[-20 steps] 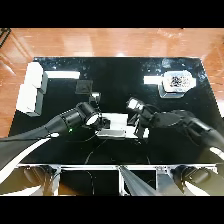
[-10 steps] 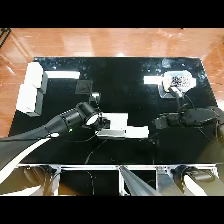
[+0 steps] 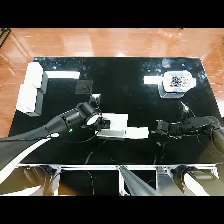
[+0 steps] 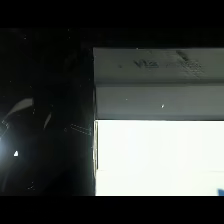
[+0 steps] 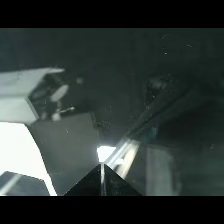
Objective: Fold the box and place the chain.
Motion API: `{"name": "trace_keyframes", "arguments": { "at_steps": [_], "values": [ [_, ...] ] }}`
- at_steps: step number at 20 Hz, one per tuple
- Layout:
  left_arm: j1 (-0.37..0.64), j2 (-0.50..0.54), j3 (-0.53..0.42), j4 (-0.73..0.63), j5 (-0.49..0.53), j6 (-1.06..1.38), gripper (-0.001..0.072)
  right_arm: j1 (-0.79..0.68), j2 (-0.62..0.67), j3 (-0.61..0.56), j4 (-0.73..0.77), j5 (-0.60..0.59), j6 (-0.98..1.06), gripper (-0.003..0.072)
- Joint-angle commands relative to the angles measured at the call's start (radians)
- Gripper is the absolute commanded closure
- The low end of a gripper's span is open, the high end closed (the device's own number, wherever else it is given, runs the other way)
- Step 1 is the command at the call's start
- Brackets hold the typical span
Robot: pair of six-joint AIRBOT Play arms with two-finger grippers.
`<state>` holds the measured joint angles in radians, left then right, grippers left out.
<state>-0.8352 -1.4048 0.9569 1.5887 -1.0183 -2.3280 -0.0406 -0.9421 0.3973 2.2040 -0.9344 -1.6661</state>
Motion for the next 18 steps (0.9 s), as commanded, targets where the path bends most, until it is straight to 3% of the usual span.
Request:
{"name": "trace_keyframes", "arguments": {
  "at_steps": [1,7,8,10,11,18],
  "values": [
    [0.0,0.0,-0.001,0.0,0.001,0.002,0.069,0.032,-0.087,-0.006,0.127,0.031,-0.003,0.0662],
    [0.0,0.0,-0.001,0.0,0.001,0.002,0.0689,0.204,-0.201,0.032,0.21,0.115,-0.003,0.065],
    [0.0,0.0,-0.001,0.0,0.001,0.002,0.0689,0.218,-0.201,0.052,0.211,0.109,-0.003,0.0524],
    [0.0,0.0,-0.001,0.0,0.001,0.002,0.069,0.23,-0.201,0.098,0.21,0.055,-0.027,0.0127],
    [0.0,0.0,-0.001,0.0,0.0,0.002,0.069,0.23,-0.201,0.121,0.211,0.014,-0.051,0.0074],
    [0.0,0.0,-0.001,0.0,0.0,0.002,0.0689,0.236,-0.201,0.19,0.265,-0.124,-0.079,0.0073]
  ]
}}
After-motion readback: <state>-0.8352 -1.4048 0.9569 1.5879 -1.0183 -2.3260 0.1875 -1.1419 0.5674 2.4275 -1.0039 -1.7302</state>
